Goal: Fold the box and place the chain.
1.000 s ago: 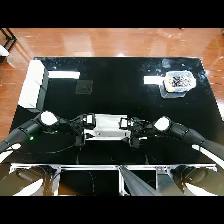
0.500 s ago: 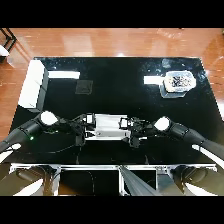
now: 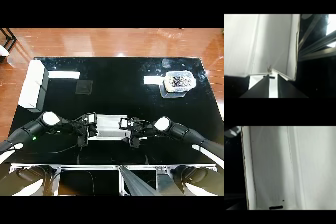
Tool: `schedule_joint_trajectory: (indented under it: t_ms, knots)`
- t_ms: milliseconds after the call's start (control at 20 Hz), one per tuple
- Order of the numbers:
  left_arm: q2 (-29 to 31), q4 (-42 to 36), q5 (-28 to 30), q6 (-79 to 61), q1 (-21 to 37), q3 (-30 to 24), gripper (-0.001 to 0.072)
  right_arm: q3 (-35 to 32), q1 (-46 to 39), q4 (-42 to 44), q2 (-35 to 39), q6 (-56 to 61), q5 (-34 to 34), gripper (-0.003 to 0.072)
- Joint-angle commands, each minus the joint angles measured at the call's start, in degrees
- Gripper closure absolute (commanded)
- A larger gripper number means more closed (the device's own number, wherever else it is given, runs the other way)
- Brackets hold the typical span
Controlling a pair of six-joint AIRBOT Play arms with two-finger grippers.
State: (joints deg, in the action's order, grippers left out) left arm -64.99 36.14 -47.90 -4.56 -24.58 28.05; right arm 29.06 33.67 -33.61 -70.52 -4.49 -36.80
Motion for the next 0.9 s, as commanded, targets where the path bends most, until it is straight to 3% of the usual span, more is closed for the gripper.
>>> schedule_joint_trajectory:
  t_ms: [0,400,450,550,700,850]
  knots:
    - [-1.1,-2.8,1.2,0.0,-1.3,0.0,0.0497,0.0,0.0,0.1,0.0,0.0,0.0,0.0340]
    - [-1.9,-3.8,3.9,0.0,-1.8,0.0,0.0502,0.0,0.0,0.1,0.0,0.0,0.0,0.0340]
    - [-1.9,-3.8,4.0,0.0,-1.8,0.0,0.0489,0.0,0.0,0.1,0.0,0.0,0.0,0.0340]
    - [-1.9,-3.8,4.0,0.0,-1.8,0.0,0.0344,0.0,0.0,0.1,0.0,0.0,0.0,0.0340]
    - [-1.9,-3.8,4.0,0.0,-1.8,0.0,0.0355,0.0,0.0,0.1,0.0,0.0,0.0,0.0340]
    - [-1.9,-3.8,3.9,0.0,-1.8,0.0,0.0321,0.0,0.0,0.1,0.0,0.0,0.0,0.0340]
